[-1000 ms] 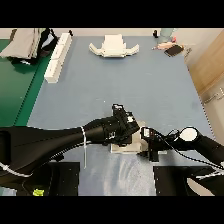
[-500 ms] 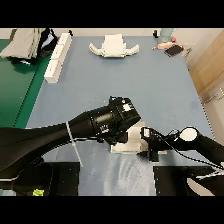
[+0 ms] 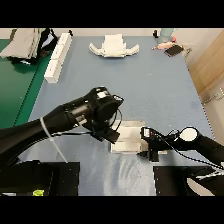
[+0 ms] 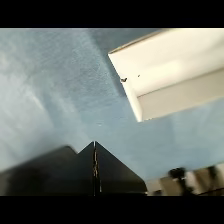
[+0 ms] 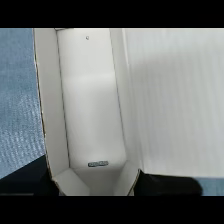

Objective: Fold the box.

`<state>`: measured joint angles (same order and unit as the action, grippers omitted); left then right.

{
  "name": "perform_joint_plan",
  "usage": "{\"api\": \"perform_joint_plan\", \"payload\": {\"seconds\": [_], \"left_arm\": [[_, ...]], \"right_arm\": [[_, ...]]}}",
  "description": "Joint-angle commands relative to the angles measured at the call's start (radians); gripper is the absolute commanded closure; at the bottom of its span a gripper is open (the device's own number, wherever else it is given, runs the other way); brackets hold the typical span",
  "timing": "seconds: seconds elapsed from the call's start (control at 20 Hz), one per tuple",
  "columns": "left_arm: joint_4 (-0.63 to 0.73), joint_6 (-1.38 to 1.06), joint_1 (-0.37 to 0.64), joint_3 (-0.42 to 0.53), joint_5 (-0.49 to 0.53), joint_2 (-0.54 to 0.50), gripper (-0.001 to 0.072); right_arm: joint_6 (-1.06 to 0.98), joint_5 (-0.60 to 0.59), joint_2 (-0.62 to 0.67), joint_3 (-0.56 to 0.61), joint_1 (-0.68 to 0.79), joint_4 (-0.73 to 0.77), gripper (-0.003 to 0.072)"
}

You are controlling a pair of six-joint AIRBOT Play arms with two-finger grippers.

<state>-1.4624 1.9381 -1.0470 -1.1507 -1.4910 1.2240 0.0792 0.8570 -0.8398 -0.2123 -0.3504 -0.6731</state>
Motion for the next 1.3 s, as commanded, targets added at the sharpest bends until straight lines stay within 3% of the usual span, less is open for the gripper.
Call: {"api": "perform_joint_plan", "payload": {"seconds": [0.0,0.1,0.15,0.2,0.25,0.45,0.65,1.0,1.25], "left_arm": [[0.089,-0.572,0.125,0.186,0.153,-0.135,0.0693],[0.200,-0.887,0.208,0.292,0.275,-0.197,0.0689],[0.266,-1.048,0.244,0.341,0.346,-0.219,0.0513],[0.316,-1.164,0.270,0.386,0.419,-0.231,0.0162],[0.360,-1.258,0.292,0.428,0.484,-0.235,0.0028],[0.515,-1.612,0.319,0.593,0.679,-0.228,0.0022],[0.734,-1.936,0.317,0.689,0.859,-0.229,0.0022],[0.891,-2.036,0.317,0.726,0.875,-0.221,0.0022],[0.906,-2.036,0.311,0.726,0.874,-0.182,0.0022]], "right_arm": [[0.000,0.000,-0.001,0.000,0.000,0.000,0.0174],[0.000,0.000,-0.001,0.000,0.000,0.000,0.0174],[0.000,0.000,0.000,0.000,-0.001,0.000,0.0175],[0.000,0.000,-0.001,0.000,0.000,0.000,0.0175],[0.000,0.000,0.000,0.000,-0.001,0.000,0.0175],[0.000,0.000,-0.001,0.000,0.000,0.000,0.0174],[0.000,0.000,0.000,0.000,0.000,0.000,0.0174],[0.000,0.000,0.000,0.000,0.000,0.000,0.0175],[0.000,0.000,0.000,0.000,0.000,0.000,0.0175]]}}
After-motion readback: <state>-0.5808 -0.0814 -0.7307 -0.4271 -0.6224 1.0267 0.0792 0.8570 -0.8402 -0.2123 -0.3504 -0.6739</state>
